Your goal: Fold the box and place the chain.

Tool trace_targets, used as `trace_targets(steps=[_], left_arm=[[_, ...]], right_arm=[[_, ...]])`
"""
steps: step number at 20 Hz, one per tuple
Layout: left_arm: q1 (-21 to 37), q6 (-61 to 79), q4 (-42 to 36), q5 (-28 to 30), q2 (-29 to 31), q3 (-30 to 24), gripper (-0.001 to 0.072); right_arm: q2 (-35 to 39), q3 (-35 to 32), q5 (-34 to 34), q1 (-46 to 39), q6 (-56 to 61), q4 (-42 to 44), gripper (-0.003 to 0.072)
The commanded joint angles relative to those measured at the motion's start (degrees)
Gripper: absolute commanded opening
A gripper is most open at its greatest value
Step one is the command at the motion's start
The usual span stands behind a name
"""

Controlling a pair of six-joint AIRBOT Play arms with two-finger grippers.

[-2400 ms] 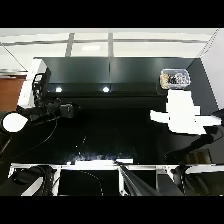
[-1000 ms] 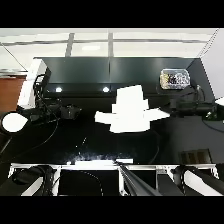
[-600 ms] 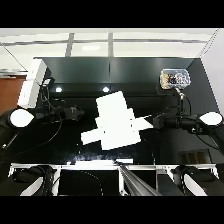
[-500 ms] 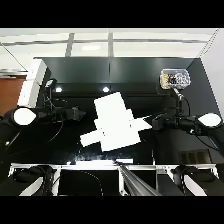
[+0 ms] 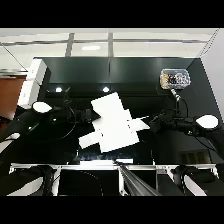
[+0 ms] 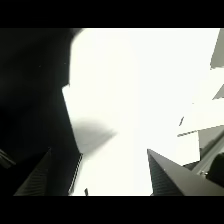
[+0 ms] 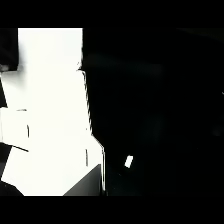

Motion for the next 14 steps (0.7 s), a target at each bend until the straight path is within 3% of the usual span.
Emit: trace_targets(steps=[1, 5, 9, 12, 13, 14], left_arm=[[0.04, 8.22, -9.46, -1.49, -6.21, 0.04, 0.0711], [0.04, 23.52, -14.36, -10.99, -10.01, 0.09, 0.0711], [1.86, 29.97, -14.51, -19.12, -14.49, 1.60, 0.0691], [5.66, 32.85, -14.40, -30.18, -19.34, 3.76, 0.0686], [6.58, 32.89, -13.68, -32.54, -21.03, 4.55, 0.0652], [6.86, 32.87, -11.43, -33.38, -22.40, 5.53, 0.0566]], right_arm=[[0.04, -0.04, 0.68, 0.11, 0.09, 0.09, 0.0014], [0.04, -0.04, 0.74, 0.11, 0.20, 0.09, 0.0013], [0.04, -0.04, 1.14, 0.11, 1.05, 0.09, 0.0014], [0.04, -0.04, 2.36, 0.11, 1.75, 0.04, 0.0014], [0.04, -0.04, 2.45, 0.11, 2.23, 0.02, 0.0014], [0.04, -0.04, 2.56, 0.11, 2.60, -0.04, 0.0014]])
